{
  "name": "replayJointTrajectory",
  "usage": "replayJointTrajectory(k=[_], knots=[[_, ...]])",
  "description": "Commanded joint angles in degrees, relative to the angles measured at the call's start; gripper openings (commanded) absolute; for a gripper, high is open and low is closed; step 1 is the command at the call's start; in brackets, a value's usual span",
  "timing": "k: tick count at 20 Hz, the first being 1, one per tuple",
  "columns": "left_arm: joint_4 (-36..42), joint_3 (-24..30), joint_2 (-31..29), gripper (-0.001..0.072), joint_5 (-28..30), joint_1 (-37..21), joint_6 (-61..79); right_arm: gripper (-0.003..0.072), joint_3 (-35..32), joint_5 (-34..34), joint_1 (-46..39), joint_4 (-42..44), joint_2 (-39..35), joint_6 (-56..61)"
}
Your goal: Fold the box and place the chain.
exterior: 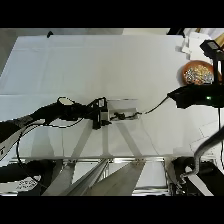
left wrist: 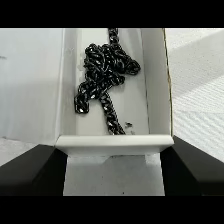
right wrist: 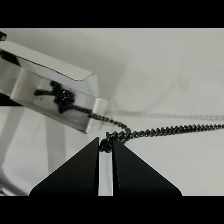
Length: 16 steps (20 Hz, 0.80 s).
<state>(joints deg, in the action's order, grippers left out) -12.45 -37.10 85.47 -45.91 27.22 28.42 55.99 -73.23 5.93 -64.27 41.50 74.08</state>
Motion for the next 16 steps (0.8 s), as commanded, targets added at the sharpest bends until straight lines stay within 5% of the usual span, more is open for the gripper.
replayJointTrajectory(k=[1,7,16], knots=[[0.0,0.0,0.0,0.0137,0.0,0.0,0.0,0.0018,0.0,0.0,0.0,10.5,-0.8,-3.1],[0.0,0.0,0.0,0.0137,0.0,0.0,0.0,0.0019,0.0,4.5,0.1,23.3,-0.8,-7.4],[0.0,0.0,0.0,0.0137,0.0,0.0,0.0,0.0019,0.0,14.4,12.6,19.6,4.4,-8.2]])
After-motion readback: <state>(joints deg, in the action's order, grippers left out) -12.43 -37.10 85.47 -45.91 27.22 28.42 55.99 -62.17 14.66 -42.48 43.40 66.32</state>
